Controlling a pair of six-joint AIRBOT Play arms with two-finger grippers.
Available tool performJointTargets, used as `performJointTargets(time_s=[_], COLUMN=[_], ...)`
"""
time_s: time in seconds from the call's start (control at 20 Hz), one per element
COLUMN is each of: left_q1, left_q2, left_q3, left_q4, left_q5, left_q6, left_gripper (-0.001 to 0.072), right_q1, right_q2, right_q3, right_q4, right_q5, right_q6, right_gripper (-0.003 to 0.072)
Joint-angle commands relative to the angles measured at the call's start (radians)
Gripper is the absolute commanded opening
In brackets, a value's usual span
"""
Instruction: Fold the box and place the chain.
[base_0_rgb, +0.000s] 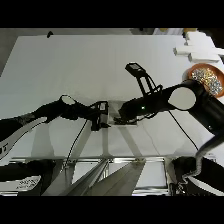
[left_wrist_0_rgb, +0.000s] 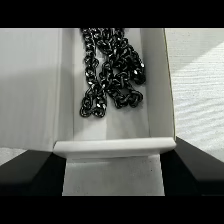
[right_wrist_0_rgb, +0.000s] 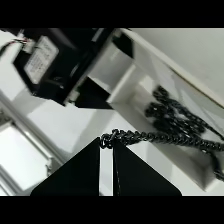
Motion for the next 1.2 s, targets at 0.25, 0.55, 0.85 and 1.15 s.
performJointTargets(time_s=[0.25,0.55,0.85,1.15], left_q1=[0.000,0.000,0.000,0.000], left_q2=[0.001,0.001,0.001,0.001], left_q3=[0.000,0.000,0.000,0.000], left_q4=[0.000,0.000,0.000,0.000], left_q5=[0.000,0.000,0.000,0.000], left_q6=[0.000,0.000,0.000,0.000], left_gripper=[0.0256,0.0256,0.0256,0.0256], right_q1=[0.069,-0.007,-0.315,-0.462], right_q2=[-0.056,-0.051,-0.002,-0.114], right_q3=[0.001,0.047,0.082,-0.029], right_q4=[0.016,-0.006,-0.199,-0.352], right_q5=[-0.097,-0.055,0.076,0.032], right_q6=[0.024,-0.041,-0.063,-0.028], right_gripper=[0.0028,0.0188,0.0020,0.0205])
